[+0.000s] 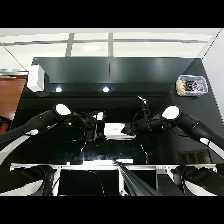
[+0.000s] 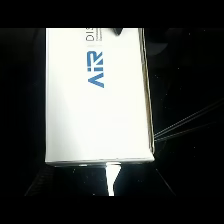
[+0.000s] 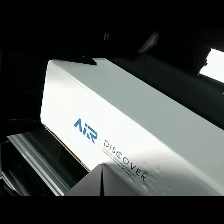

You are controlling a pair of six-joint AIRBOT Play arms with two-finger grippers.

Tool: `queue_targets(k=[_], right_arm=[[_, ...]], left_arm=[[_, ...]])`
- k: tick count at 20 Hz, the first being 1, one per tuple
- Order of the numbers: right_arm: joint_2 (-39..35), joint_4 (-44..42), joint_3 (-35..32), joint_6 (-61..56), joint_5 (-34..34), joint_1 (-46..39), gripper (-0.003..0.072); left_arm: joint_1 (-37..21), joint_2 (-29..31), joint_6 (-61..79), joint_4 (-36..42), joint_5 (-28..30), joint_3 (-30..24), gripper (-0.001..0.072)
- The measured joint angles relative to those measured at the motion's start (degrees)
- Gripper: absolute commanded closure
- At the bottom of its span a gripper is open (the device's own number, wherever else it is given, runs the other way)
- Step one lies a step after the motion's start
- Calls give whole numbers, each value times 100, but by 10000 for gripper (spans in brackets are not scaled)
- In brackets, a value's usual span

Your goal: Fold the box and place the chain.

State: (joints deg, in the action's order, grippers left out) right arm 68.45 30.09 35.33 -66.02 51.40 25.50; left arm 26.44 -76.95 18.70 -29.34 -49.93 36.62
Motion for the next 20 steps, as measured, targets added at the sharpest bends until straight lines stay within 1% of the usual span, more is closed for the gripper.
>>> queue_targets(k=[2,5,6,7,8,12,14,16,18,20], right_arm=[[-7,74,55,44,70,-33,675],[-177,282,286,149,573,-262,675],[-315,297,402,155,839,-431,675],[-474,431,496,149,1102,-632,675],[-680,649,581,85,1309,-894,675],[-1591,1692,748,-293,1860,-2090,675],[-1915,2149,769,-420,2048,-2629,675],[-2094,2426,737,-527,2096,-3021,674],[-2190,2568,632,-608,2033,-3235,674],[-2240,2647,509,-669,1917,-3348,674]], left_arm=[[-2,0,0,2,2,0,310],[-28,2,-2,4,-9,0,299],[-35,7,-13,0,-7,0,216],[-35,20,-61,-9,-4,0,16],[-42,48,-114,-22,0,0,-6],[-44,337,-501,-236,-22,0,-6],[-44,555,-863,-380,-129,2,-6],[-20,748,-1222,-398,-284,7,-7],[48,883,-1438,-385,-426,50,-7],[179,953,-1558,-282,-402,160,-7]])
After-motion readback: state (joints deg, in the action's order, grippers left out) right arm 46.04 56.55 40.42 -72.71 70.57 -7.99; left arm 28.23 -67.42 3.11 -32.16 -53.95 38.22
